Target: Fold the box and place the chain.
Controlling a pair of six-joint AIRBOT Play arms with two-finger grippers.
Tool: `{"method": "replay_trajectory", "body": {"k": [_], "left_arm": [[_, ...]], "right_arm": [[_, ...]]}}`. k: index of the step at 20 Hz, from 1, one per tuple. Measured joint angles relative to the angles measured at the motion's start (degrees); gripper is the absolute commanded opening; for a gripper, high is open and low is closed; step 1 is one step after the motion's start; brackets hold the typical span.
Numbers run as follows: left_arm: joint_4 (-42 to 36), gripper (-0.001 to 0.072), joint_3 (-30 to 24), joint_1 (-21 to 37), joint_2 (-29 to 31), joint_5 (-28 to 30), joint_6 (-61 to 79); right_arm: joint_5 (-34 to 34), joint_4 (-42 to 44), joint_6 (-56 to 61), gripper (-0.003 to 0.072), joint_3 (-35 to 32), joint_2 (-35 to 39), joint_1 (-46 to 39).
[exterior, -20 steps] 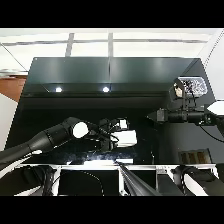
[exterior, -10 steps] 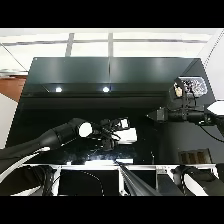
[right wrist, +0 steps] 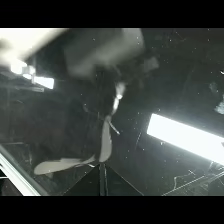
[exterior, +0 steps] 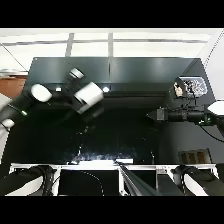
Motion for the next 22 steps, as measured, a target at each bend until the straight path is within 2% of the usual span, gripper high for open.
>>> {"method": "replay_trajectory", "body": {"k": [4, 6, 9, 15, 19, 21, 22], "left_arm": [[1.1, 0.0329, 13.0, 18.1, -8.3, -2.7, -5.2], [2.0, 0.0329, 20.7, 23.8, -14.1, -3.9, -6.7], [5.6, 0.0332, 31.4, 29.2, -22.3, -4.2, -10.7], [8.6, 0.0353, 44.7, 32.4, -35.8, -6.1, -15.0], [8.8, 0.0353, 48.3, 32.0, -40.2, -7.2, -15.7], [8.8, 0.0353, 49.1, 31.8, -41.1, -6.0, -15.9], [8.9, 0.0406, 49.2, 31.7, -41.5, -6.3, -15.9]], "right_arm": [[-0.7, 0.8, 0.0, 0.0044, 0.0, 0.0, 0.0], [-1.4, 1.0, 0.0, 0.0044, 0.0, 0.0, 0.0], [-1.7, 1.2, 0.0, 0.0044, 0.0, 0.0, 0.0], [-2.9, 1.3, 0.1, 0.0044, 0.0, 0.0, 0.0], [-3.2, 1.3, 0.3, 0.0044, 0.0, 0.0, 0.0], [-3.3, 1.3, 0.3, 0.0044, 0.0, 0.0, 0.0], [-3.4, 1.3, 0.4, 0.0044, 0.0, 0.0, 0.0]]}}
